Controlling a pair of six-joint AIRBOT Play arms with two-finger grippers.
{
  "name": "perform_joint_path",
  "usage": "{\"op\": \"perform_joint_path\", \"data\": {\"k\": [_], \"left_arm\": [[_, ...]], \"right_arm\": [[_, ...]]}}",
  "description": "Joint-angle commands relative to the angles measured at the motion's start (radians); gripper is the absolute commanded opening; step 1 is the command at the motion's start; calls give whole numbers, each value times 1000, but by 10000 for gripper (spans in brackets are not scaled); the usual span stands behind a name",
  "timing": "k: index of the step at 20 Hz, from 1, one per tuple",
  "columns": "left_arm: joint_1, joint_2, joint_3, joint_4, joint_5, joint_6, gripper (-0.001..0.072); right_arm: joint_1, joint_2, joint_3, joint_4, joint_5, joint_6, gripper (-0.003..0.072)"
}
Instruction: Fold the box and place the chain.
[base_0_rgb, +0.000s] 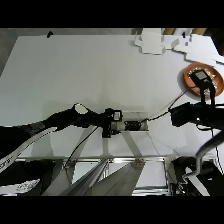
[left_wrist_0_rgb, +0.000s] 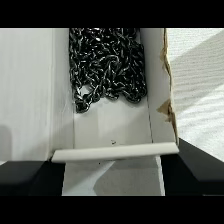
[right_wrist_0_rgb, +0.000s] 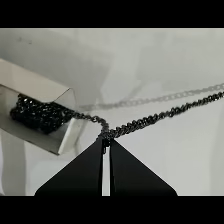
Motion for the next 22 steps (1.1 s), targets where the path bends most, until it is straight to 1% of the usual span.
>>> {"op": "perform_joint_path", "data": {"k": [1,4,7,14,22], "left_arm": [[0,1,0,0,0,0,271],[0,1,0,0,0,0,271],[0,1,0,0,0,0,271],[0,1,0,0,0,0,271],[0,1,0,0,0,0,271]], "right_arm": [[1,38,-48,27,0,-24,23],[1,38,-75,29,-23,-24,23],[1,38,-93,67,-56,-26,23],[1,33,-105,291,-68,-215,24],[1,-16,-105,500,-71,-418,24]]}}
